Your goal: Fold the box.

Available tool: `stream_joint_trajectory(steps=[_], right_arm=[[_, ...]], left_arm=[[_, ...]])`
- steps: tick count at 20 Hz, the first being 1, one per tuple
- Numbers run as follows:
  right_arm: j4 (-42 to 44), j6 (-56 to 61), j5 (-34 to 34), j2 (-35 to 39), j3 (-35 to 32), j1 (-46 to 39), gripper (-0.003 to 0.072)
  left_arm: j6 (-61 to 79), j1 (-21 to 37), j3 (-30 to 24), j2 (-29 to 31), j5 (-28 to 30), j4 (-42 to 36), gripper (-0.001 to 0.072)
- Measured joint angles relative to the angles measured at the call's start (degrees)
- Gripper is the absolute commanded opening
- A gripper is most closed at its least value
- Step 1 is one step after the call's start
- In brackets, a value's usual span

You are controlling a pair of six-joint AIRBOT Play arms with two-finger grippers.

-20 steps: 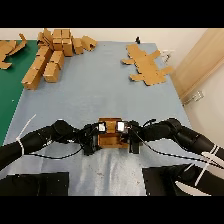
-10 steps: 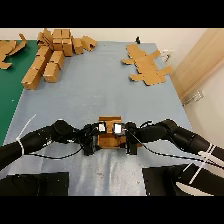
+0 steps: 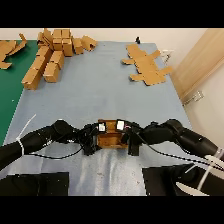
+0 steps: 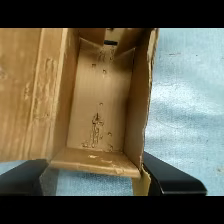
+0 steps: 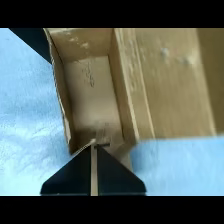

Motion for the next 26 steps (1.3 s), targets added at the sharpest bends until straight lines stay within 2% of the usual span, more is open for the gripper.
stream_joint_trajectory(steps=[6,8,11,13,17,21,26], right_arm=[[-16.2,39.7,-12.1,16.6,0.0,-3.0,0.0002],[-18.5,48.0,-15.1,20.5,-0.7,-6.7,0.0002],[-19.4,54.5,-17.1,22.7,-3.0,-13.6,0.0002],[-16.9,56.2,-16.3,21.9,-5.0,-18.0,0.0002],[-7.5,54.6,-9.1,16.0,-8.1,-23.1,0.0002],[1.8,49.2,-3.3,7.0,-9.1,-24.4,0.0002],[10.3,43.4,-0.4,-0.8,-9.4,-23.8,0.0002]], left_arm=[[0.0,0.0,0.0,0.0,-0.1,0.0,0.0613],[0.0,0.0,0.0,0.0,-0.1,0.0,0.0613],[0.0,0.0,0.0,0.0,-0.2,0.0,0.0613],[0.1,0.0,0.0,0.0,-0.2,0.0,0.0613],[0.1,0.0,0.0,0.0,-0.2,0.0,0.0613],[0.1,0.0,0.0,0.0,-0.2,0.1,0.0613],[0.1,0.0,0.0,0.0,-0.2,0.1,0.0613]])
